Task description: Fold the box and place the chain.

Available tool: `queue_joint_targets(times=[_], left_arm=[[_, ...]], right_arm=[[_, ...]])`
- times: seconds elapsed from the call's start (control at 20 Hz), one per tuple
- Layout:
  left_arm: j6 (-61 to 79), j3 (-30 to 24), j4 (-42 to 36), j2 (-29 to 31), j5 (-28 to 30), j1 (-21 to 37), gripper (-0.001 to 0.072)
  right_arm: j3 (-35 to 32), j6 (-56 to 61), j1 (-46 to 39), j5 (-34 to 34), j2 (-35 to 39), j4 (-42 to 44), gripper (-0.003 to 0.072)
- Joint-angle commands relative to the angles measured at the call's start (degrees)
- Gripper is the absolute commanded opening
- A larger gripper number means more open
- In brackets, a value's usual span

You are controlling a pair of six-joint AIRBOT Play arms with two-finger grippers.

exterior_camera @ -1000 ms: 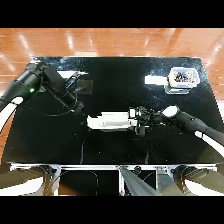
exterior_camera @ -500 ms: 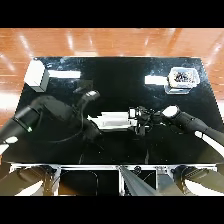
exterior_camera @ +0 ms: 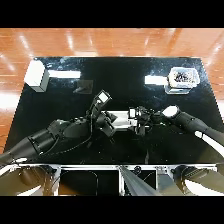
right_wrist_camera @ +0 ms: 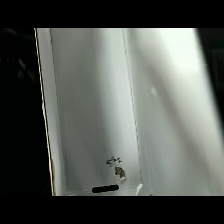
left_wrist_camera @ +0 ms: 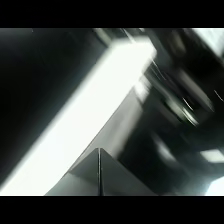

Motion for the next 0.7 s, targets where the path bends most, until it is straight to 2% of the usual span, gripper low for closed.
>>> queue_joint_targets(times=[0.0,0.25,0.65], left_arm=[[0.52,-0.96,0.59,-1.22,-12.17,-0.50,0.0025],[-2.01,-0.90,0.57,-6.51,-13.31,-0.63,0.0026],[-4.59,-0.92,0.57,-10.43,-14.97,-0.63,0.0026]], right_arm=[[0.02,0.00,0.04,0.04,0.00,0.00,0.0548],[0.02,0.00,0.04,0.04,0.00,-0.02,0.0548],[0.02,0.00,0.04,0.04,0.00,-0.02,0.0548]])
